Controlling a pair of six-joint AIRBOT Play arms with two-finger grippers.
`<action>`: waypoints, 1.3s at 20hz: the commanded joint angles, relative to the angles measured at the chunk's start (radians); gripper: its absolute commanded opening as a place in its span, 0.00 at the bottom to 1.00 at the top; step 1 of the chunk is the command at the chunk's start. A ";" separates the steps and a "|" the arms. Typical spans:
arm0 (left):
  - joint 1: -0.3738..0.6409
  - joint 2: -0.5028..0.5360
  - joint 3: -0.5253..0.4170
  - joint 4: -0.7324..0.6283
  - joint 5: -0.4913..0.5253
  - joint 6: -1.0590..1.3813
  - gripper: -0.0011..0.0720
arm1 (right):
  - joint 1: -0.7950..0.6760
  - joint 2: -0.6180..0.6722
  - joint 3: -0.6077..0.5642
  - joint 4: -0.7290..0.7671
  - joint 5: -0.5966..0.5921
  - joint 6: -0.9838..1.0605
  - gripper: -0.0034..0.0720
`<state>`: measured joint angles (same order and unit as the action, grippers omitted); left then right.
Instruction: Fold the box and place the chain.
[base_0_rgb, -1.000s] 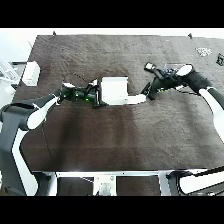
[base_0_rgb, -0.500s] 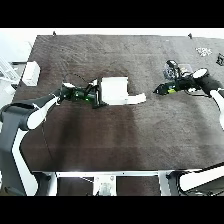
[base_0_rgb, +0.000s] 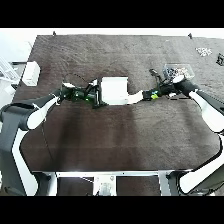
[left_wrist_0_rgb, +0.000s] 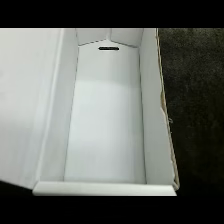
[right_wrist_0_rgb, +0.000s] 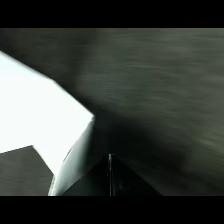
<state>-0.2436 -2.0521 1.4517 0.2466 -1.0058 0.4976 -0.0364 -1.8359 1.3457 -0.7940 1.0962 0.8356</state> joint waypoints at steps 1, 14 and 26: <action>0.001 0.001 0.001 0.000 0.000 0.000 0.73 | 0.062 -0.004 0.033 0.025 0.070 0.004 0.06; 0.001 0.001 0.001 0.000 0.000 0.000 0.73 | 0.082 0.003 0.151 0.080 0.188 0.106 0.43; 0.001 0.001 0.001 0.000 0.000 0.000 0.73 | 0.108 0.003 0.158 0.072 0.142 0.129 0.62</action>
<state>-0.2432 -2.0521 1.4517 0.2462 -1.0058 0.4976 0.0685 -1.8332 1.4998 -0.7170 1.2533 0.9455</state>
